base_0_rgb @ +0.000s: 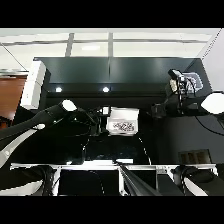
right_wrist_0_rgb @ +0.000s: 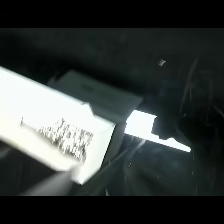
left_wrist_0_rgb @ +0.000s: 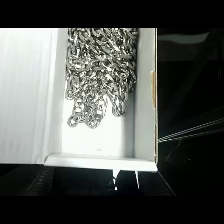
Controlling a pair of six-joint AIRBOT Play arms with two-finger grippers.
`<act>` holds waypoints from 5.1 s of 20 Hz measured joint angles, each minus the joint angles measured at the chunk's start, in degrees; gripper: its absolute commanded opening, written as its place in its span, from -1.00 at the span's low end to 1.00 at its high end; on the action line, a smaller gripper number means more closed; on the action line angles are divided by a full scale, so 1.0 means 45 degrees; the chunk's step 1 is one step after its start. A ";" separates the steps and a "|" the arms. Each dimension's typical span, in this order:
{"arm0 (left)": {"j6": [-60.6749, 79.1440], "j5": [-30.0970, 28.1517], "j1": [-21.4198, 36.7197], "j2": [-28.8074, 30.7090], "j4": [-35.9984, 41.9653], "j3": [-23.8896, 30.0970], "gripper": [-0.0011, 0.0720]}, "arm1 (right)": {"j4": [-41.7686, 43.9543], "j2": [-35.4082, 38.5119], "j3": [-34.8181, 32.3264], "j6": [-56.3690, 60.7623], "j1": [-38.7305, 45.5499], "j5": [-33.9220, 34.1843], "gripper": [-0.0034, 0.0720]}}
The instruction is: Fold the box and place the chain.
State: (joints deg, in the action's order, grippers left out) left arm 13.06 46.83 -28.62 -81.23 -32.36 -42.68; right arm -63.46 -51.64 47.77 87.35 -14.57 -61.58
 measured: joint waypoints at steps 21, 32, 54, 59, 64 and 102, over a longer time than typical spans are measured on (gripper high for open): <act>-0.0068 -0.0165 -0.0015 0.0000 0.0010 -0.0005 0.13 | 0.3531 -0.4153 0.1171 -1.3964 -0.0855 -0.1044 1.00; -0.0053 -0.0155 -0.0015 0.0000 0.0010 0.0000 0.13 | 0.3619 -0.4148 0.0738 -1.5421 -0.1520 -0.0525 -0.04; -0.0039 -0.0151 -0.0015 0.0000 0.0010 -0.0005 0.14 | 0.3711 -0.4143 0.0233 -1.5475 -0.1569 0.0068 -0.11; -0.0039 -0.0151 -0.0015 0.0000 0.0010 -0.0005 0.13 | 0.3696 -0.4143 0.0185 -1.5475 -0.1569 0.0078 -0.11; -0.0039 -0.0146 -0.0015 0.0000 0.0010 -0.0005 0.14 | 0.3691 -0.4143 0.0146 -1.5470 -0.1569 0.0000 -0.08; -0.0039 -0.0136 -0.0015 0.0000 0.0005 -0.0005 0.14 | 0.9428 -0.3385 -0.2817 -0.7825 -0.0243 0.0316 -0.88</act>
State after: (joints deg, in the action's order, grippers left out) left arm 12.88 46.22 -28.69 -81.23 -32.34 -42.70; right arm -21.04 -66.87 35.09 52.14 -15.66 -60.16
